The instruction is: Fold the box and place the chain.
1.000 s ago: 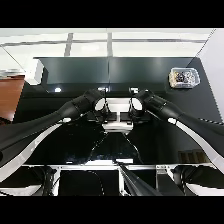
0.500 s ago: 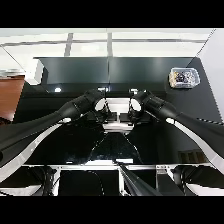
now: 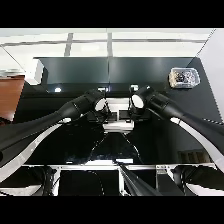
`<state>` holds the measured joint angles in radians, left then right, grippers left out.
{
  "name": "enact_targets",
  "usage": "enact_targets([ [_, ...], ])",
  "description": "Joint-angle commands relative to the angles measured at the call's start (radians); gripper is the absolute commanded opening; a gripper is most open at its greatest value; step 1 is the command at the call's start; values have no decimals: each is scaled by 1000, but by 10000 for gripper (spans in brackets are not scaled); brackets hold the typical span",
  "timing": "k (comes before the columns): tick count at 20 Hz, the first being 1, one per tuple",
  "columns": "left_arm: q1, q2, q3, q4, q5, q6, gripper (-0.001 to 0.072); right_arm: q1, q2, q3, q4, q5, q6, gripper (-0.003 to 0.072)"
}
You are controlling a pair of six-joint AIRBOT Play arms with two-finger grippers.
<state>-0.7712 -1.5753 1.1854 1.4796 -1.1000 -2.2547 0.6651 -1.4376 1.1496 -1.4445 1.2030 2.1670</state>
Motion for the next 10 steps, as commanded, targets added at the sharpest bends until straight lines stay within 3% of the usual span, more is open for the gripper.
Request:
enact_targets([
  [1, 1, 0, 0, 0, 0, -1, 28, -29, 87, 100, -27, 133, -125, 268],
  [3, 1, 0, 0, 0, 0, -1, 28, -69, 163, 151, -187, 182, -157, 268],
  [5, 1, 0, 0, 0, 0, -1, 28, -128, 207, 153, -443, 153, -156, 266],
  [6, 1, 0, 0, 0, 0, -1, 28, -173, 205, 150, -569, 117, -156, 267],
  [8, 1, 0, 0, 0, 0, -1, 28, -305, 181, 126, -630, -58, -155, 310],
  [9, 1, 0, 0, 0, 0, -1, 28, -381, 154, 121, -599, -137, -155, 627],
  [10, 1, 0, 0, 0, 0, -1, 28, -463, 113, 121, -532, -203, -155, 712],
])
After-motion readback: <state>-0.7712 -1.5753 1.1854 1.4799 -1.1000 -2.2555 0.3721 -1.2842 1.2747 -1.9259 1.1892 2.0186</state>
